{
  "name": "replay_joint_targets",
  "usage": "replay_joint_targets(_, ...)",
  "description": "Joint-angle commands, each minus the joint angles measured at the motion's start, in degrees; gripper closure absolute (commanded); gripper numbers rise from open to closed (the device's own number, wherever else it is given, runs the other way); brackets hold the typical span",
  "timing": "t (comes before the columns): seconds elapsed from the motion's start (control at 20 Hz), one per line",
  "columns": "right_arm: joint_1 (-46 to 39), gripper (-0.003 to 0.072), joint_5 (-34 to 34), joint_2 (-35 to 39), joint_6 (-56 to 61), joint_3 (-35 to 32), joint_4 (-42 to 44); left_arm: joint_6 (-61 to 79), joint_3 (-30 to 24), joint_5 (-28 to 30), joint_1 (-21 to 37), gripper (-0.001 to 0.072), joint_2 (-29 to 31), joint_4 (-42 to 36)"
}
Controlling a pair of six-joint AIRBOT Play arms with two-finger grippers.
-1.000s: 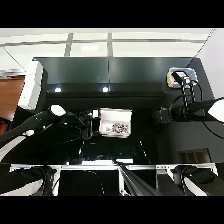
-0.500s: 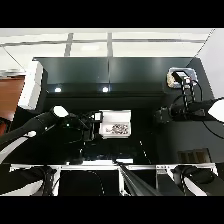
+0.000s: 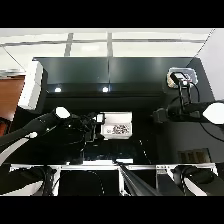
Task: Fold the box and place the chain.
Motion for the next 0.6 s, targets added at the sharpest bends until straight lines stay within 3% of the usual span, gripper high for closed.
replay_joint_targets(0.0, 2.14, -0.0027, -10.56, -1.55, -1.18, -2.56, 0.42, -0.07, 0.09, 0.44, -0.04, 0.0188, -0.02, 0.17)
replay_joint_targets(0.15, 2.05, -0.0026, -19.45, -9.01, -5.84, -2.05, 8.63, -0.09, 0.09, 0.44, -0.04, 0.0188, -0.02, 0.17)
replay_joint_targets(0.25, 2.25, -0.0020, -22.32, -14.84, -15.89, -0.52, 18.43, -0.11, 0.09, 0.15, -0.04, 0.0188, -0.02, 0.15)
replay_joint_targets(0.35, 3.89, -0.0019, -20.74, -18.64, -36.30, -0.04, 27.50, -0.11, 0.09, -0.04, -0.04, 0.0189, -0.02, 0.15)
replay_joint_targets(0.4, 4.66, -0.0019, -19.21, -19.34, -43.04, -0.04, 28.04, -0.11, 0.09, 0.00, -0.04, 0.0188, -0.02, 0.17)
replay_joint_targets(0.55, 4.28, -0.0019, -13.11, -19.50, -48.63, 0.55, 28.02, -0.09, 0.09, 0.42, -0.04, 0.0188, -0.02, 0.17)
